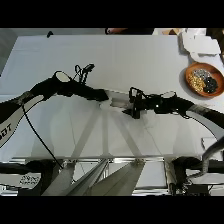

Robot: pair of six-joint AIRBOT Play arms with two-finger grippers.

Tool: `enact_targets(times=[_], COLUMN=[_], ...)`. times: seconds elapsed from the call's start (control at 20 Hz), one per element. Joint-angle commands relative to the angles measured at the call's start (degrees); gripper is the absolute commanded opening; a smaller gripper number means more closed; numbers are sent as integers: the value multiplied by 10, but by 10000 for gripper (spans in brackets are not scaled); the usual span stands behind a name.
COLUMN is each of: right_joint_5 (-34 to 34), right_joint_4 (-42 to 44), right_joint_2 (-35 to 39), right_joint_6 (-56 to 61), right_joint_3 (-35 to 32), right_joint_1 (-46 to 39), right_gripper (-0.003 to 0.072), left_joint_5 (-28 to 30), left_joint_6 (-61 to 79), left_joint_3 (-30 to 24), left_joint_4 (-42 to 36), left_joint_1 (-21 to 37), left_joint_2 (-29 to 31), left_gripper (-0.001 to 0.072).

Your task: Fold the box and place the chain.

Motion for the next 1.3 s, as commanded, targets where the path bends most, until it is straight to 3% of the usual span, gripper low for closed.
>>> enact_targets(times=[0.0, 0.35, 0.45, 0.6, 0.8, 1.1, 1.25], right_joint_5=[0, 0, 0, 0, 0, 0, 0], right_joint_4=[0, 0, 0, 0, 0, 0, 0], right_joint_2=[0, 0, 0, 0, 0, 0, 0], right_joint_6=[0, 0, 0, 0, 0, 0, 0], right_joint_3=[0, 0, 0, 0, 0, 0, 0], right_joint_1=[0, 0, 0, 0, 0, 0, 0], right_gripper=[453, 453, 453, 453, 453, 453, 453], left_joint_5=[10, 12, 3, -14, -4, -4, -3], left_joint_6=[-12, -29, -30, -39, -119, -160, -188], left_joint_3=[0, 0, 1, 1, 1, 14, 17], left_joint_4=[27, 16, 2, 16, 97, 102, 148], left_joint_1=[0, 0, 0, -3, -36, -67, -78], left_joint_2=[0, 13, 28, 38, 41, 44, 45], left_gripper=[558, 569, 659, 659, 657, 647, 637])
